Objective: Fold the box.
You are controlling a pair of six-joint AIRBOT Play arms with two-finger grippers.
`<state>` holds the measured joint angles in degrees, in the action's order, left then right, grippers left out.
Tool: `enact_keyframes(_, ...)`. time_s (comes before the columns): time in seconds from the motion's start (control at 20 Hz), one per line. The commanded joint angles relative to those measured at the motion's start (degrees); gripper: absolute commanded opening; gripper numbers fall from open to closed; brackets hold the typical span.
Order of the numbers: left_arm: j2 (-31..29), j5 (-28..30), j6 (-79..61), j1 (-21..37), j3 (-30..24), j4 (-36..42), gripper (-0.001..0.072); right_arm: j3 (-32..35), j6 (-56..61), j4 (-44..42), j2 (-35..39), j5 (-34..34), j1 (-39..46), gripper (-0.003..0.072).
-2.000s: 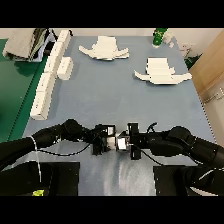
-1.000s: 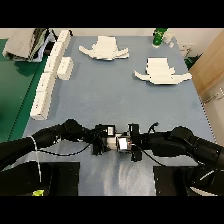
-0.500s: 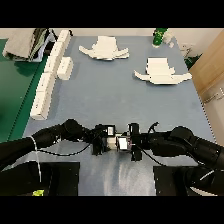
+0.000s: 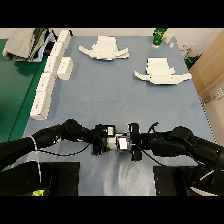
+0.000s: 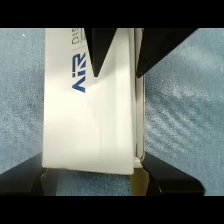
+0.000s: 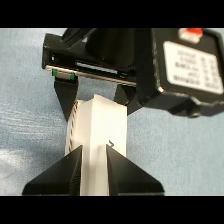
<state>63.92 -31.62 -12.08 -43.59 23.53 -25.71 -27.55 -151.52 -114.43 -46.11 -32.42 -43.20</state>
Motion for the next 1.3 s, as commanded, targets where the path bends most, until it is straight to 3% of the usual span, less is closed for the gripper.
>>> enact_keyframes(0.0,-0.07,0.02,-0.02,0.00,0.04,0.00,0.0452,0.00,0.00,0.22,-0.09,0.00,-0.02,0.0221)
enact_keyframes(1.0,-0.07,0.02,-0.02,0.00,0.04,0.00,0.0452,0.02,0.02,0.22,-1.09,-0.66,0.00,0.0220)
enact_keyframes(1.05,-0.07,0.02,-0.02,0.00,0.04,0.00,0.0452,0.02,0.00,0.22,-1.09,-0.66,0.00,0.0212)
enact_keyframes(1.1,-0.07,0.02,-0.02,0.00,0.04,0.00,0.0452,0.02,0.02,0.22,-1.09,-0.70,0.00,0.0154)
enact_keyframes(1.25,-0.07,0.02,-0.02,0.00,0.04,0.00,0.0452,0.02,0.02,0.22,-1.09,-0.74,0.00,0.0154)
